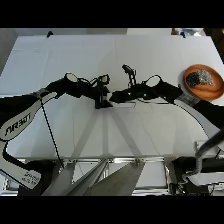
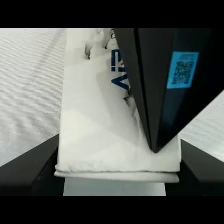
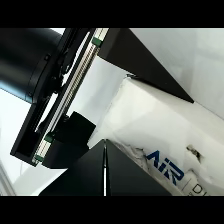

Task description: Fold the box and place the chain.

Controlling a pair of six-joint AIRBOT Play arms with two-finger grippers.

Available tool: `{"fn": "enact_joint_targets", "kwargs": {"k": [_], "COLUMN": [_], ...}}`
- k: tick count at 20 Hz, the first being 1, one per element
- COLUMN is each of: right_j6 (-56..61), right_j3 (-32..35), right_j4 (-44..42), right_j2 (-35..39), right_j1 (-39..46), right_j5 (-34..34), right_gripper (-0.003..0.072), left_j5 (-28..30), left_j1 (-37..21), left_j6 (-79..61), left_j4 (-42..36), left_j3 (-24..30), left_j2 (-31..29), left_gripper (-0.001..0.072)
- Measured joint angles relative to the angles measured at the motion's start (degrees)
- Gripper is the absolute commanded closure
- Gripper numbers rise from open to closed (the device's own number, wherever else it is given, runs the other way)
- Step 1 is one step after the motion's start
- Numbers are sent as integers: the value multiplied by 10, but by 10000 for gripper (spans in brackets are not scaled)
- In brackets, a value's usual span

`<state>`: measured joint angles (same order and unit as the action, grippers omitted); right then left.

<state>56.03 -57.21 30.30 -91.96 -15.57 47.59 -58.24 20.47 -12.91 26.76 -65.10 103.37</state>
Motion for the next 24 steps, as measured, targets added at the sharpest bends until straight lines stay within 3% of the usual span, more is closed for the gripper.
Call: {"fn": "enact_joint_targets", "kwargs": {"k": [7,14,20,24], "right_j6": [8,5,-40,-54], "right_j3": [2,1,9,57], "right_j4": [29,47,53,57], "right_j2": [11,106,165,172], "right_j1": [-2,15,67,107], "right_j5": [1,-48,-12,-3], "right_gripper": [677,678,678,678], "left_j5": [-2,3,2,2], "left_j1": [0,-1,-1,-1], "left_j6": [2,4,1,1], "left_j4": [-2,-4,-2,-2], "left_j3": [0,0,0,0], "left_j2": [1,0,0,0], "left_gripper": [451,451,451,451]}}
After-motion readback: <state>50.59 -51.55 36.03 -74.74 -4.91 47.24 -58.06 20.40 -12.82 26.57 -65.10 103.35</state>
